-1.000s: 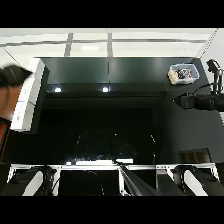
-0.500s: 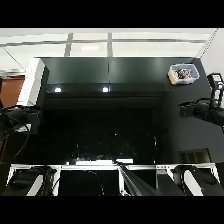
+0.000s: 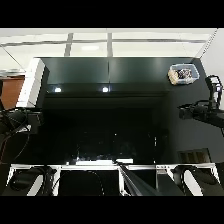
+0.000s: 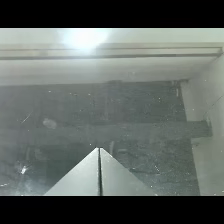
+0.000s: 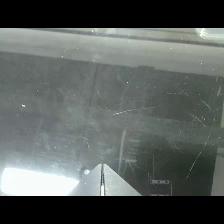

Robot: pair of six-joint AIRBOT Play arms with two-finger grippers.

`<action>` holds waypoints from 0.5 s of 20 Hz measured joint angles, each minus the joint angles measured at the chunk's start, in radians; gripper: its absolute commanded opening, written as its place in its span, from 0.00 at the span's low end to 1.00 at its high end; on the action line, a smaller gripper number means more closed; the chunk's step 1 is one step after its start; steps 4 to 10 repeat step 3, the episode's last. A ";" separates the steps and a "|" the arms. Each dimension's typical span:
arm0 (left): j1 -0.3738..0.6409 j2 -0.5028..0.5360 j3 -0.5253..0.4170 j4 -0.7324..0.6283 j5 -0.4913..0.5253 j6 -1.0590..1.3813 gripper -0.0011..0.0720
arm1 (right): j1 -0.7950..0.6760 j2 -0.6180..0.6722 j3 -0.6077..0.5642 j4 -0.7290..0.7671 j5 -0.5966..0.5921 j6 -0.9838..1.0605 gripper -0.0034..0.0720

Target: Fold the box and place the chain.

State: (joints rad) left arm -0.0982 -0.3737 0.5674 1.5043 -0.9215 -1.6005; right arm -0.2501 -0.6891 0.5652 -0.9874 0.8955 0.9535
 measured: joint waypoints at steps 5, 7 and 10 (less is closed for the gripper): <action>0.000 0.000 0.000 0.002 0.002 0.000 0.05 | 0.000 0.000 0.000 0.000 0.000 0.000 0.08; 0.000 0.000 0.000 0.002 0.002 0.000 0.05 | 0.000 0.000 0.000 0.000 0.000 0.000 0.08; 0.000 0.000 0.000 0.002 0.002 0.000 0.05 | 0.000 0.000 0.000 0.000 0.000 0.000 0.08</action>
